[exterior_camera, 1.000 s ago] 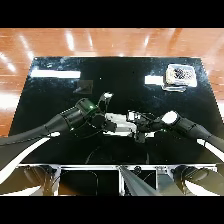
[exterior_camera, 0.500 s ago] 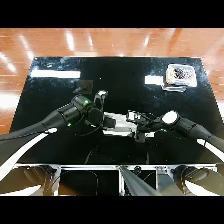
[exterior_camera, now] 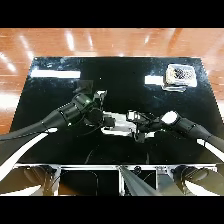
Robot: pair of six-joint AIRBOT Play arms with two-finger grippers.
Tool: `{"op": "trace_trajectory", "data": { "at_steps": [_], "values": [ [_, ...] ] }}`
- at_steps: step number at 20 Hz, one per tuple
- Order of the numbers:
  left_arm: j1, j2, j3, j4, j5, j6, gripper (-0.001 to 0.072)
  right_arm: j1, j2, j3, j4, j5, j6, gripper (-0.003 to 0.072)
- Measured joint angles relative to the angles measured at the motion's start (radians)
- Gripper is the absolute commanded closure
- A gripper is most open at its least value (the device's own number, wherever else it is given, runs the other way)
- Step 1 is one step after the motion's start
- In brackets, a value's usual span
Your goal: Fold the box and place the chain.
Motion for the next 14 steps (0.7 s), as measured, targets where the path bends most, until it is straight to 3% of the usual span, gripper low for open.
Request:
{"op": "trace_trajectory", "data": {
  "at_steps": [14],
  "values": [
    [-0.05,-0.09,0.068,0.135,0.062,-0.065,0.0217,0.0,0.0,0.0,-0.001,0.003,0.0,0.0483]
  ]
}}
